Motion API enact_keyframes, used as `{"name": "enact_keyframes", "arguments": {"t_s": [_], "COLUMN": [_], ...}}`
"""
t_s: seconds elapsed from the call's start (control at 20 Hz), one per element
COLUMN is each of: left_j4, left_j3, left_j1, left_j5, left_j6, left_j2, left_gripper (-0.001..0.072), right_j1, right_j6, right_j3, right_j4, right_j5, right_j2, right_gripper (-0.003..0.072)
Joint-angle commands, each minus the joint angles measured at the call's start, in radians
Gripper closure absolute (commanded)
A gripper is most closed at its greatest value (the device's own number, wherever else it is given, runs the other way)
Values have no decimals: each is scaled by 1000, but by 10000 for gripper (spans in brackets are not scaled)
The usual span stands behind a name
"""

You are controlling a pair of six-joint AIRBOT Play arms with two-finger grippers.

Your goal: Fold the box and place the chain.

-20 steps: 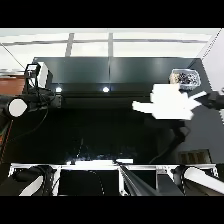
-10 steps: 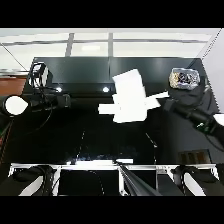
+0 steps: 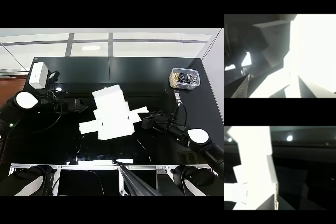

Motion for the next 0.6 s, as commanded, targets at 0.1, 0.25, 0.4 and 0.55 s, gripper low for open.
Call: {"name": "enact_keyframes", "arguments": {"t_s": [0.1,0.25,0.4,0.55], "left_j4": [-264,-494,-494,-508], "left_j3": [2,2,28,93], "left_j1": [71,84,47,18], "left_j5": [-13,-93,-79,-196], "left_j6": [171,430,463,614], "left_j2": [-109,-226,-325,-434], "left_gripper": [1,0,0,0], "right_j1": [44,44,44,44], "right_j6": [7,10,10,14], "right_j3": [-7,-7,-7,-6], "right_j4": [3,3,3,3], "right_j5": [-35,-12,3,25], "right_j2": [2,2,2,2], "right_gripper": [670,670,669,669]}}
